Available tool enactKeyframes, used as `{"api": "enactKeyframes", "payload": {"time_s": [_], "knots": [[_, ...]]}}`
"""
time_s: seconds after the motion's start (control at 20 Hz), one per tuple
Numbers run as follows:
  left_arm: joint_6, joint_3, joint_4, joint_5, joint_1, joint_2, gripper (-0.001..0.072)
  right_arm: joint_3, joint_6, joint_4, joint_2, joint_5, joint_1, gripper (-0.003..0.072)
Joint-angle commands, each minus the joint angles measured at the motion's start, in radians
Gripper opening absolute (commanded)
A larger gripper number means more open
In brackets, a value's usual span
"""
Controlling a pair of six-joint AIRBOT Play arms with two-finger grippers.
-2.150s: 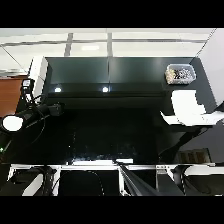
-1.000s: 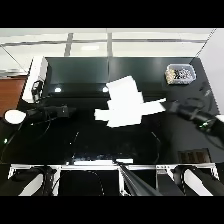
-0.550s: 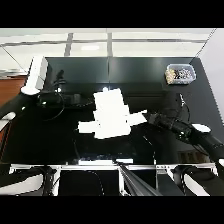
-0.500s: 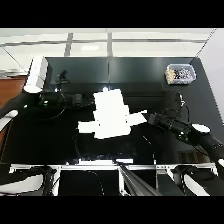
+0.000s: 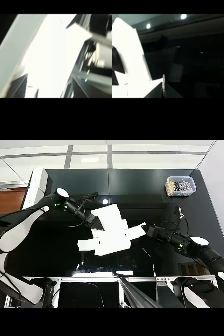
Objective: Fold the box and place the chain.
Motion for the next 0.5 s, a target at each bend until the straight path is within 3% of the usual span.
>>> {"api": "enactKeyframes", "payload": {"time_s": [0.0, 0.2, 0.45], "knots": [[0.027, 0.087, 0.075, -0.09, 0.01, -0.038, 0.0613, 0.0, 0.0, 0.001, 0.001, -0.002, 0.001, 0.0013], [-0.04, 0.126, 0.092, -0.077, 0.053, -0.037, 0.0613, 0.0, 0.0, 0.001, 0.001, -0.002, 0.001, 0.0013], [-0.188, 0.125, 0.119, 0.077, 0.095, -0.039, 0.0613, 0.0, 0.0, 0.001, 0.001, -0.002, 0.001, 0.0013]]}}
